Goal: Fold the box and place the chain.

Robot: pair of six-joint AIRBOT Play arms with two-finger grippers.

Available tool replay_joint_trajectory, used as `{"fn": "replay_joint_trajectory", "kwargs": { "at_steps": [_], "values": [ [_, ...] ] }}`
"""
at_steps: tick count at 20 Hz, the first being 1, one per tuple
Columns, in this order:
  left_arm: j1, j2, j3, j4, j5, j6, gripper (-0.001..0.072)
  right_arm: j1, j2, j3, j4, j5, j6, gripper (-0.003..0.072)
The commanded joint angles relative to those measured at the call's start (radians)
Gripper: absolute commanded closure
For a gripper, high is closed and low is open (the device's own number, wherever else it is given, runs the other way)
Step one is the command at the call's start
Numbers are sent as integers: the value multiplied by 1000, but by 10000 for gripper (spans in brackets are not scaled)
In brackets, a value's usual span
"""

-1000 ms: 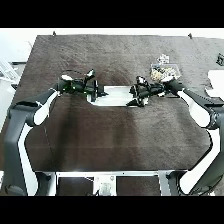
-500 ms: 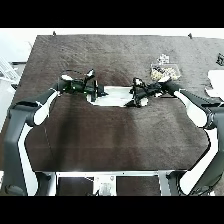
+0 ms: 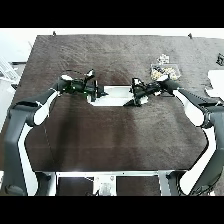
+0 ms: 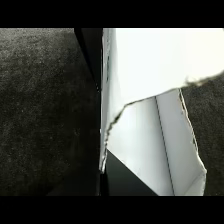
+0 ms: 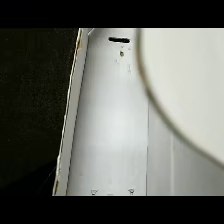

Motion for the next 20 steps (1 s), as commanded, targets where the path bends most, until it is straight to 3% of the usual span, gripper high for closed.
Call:
{"fn": "replay_joint_trajectory", "kwargs": {
  "at_steps": [1,15,16,17,20],
  "values": [
    [1,0,0,0,0,0,690,3,-2,6,-11,6,0,43],
    [1,0,0,0,0,0,690,11,-2,6,-20,10,0,46],
    [1,0,0,1,0,0,690,11,-2,6,-21,10,0,52],
    [1,0,0,0,0,0,690,11,-2,6,-21,10,0,107],
    [1,0,0,0,0,0,689,11,-2,6,-21,10,-1,107]
  ]
}}
